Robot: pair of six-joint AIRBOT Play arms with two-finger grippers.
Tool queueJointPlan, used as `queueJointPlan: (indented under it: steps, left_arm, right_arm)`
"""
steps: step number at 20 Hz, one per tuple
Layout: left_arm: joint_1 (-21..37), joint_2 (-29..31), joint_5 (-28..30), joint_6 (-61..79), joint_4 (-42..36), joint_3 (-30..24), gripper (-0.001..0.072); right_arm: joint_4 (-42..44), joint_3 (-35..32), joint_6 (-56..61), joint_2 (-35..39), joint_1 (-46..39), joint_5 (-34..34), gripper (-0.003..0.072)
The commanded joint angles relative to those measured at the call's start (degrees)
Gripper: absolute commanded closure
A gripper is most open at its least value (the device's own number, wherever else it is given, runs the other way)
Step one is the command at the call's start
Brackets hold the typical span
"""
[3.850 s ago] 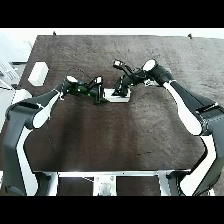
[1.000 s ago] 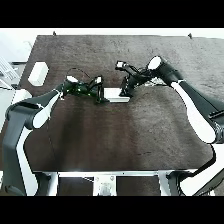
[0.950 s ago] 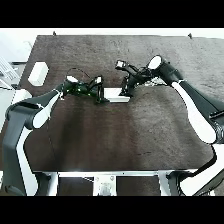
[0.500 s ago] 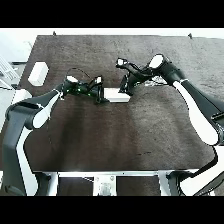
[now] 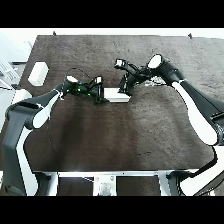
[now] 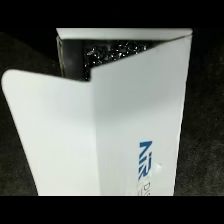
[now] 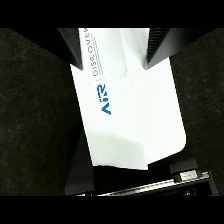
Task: Fold the box and place the chain.
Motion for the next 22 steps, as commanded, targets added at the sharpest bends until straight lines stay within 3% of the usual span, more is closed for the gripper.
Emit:
queueJointPlan:
  steps: [1,3,5,7,9,22]
  left_arm:
    - [0.0,0.0,0.0,0.0,0.0,0.0,0.0420]
    - [0.0,0.0,0.0,0.0,0.0,0.0,0.0420]
    - [0.0,0.0,0.0,0.0,0.0,0.0,0.0420]
    - [0.0,0.0,0.0,0.0,0.0,0.0,0.0420]
    - [0.0,0.0,0.0,0.0,0.0,0.0,0.0420]
    - [0.0,0.0,0.0,0.0,0.0,0.0,0.0420]
  right_arm:
    - [0.0,-0.1,0.0,-0.6,0.0,-0.1,0.0196]
    - [0.0,-0.1,0.0,-0.9,0.0,-0.1,0.0197]
    - [0.0,-0.1,0.0,-0.9,0.0,-1.4,0.0312]
    - [0.0,-0.1,0.0,-0.9,0.0,-2.4,0.0323]
    - [0.2,0.1,0.0,-0.9,0.0,-2.4,0.0394]
    - [0.2,-1.5,0.4,-0.9,0.9,-5.0,0.0390]
